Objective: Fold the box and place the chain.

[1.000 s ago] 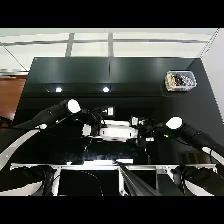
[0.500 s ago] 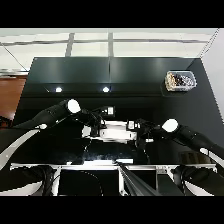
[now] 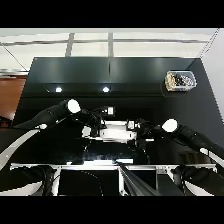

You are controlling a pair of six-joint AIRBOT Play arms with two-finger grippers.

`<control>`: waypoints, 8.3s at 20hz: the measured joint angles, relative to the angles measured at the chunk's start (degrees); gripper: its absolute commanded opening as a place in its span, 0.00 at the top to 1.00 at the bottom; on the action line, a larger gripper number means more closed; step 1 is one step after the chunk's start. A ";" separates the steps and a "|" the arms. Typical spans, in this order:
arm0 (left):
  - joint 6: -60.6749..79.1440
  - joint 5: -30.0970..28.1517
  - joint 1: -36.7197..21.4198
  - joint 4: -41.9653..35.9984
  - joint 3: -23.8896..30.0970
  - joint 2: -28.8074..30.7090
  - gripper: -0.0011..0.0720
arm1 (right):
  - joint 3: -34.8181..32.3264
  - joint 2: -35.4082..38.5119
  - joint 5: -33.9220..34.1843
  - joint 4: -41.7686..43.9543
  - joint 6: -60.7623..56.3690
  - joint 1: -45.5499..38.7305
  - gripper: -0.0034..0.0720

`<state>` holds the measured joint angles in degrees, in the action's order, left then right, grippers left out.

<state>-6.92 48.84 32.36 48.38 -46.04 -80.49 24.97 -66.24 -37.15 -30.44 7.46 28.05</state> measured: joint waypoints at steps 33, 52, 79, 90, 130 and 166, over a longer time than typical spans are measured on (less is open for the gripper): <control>-44.50 21.75 0.07 17.11 0.70 17.77 0.95 | -0.04 -0.02 -0.09 -1.60 -0.15 -0.04 0.63; -27.85 -16.26 0.79 -18.88 8.39 9.60 0.95 | -0.04 -0.02 -0.09 -1.60 -0.15 -0.04 0.63; -30.29 4.09 -11.28 -1.55 12.81 30.51 0.01 | -0.04 -0.02 -0.02 -1.55 -0.20 -0.04 0.63; -14.12 -12.66 4.90 13.64 17.94 25.40 0.03 | -0.04 -0.02 -0.02 -1.57 -0.17 -0.04 0.63; -68.41 4.04 -25.46 12.28 20.68 31.28 0.94 | -0.04 -0.02 -0.02 -1.55 -0.20 -0.04 0.63; -50.66 1.20 -8.15 -18.99 20.48 24.24 0.20 | -0.04 -0.02 -0.04 -1.57 -0.20 -0.04 0.63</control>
<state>-57.58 50.04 24.21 29.39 -25.56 -56.25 24.93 -66.26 -37.19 -32.01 7.27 28.01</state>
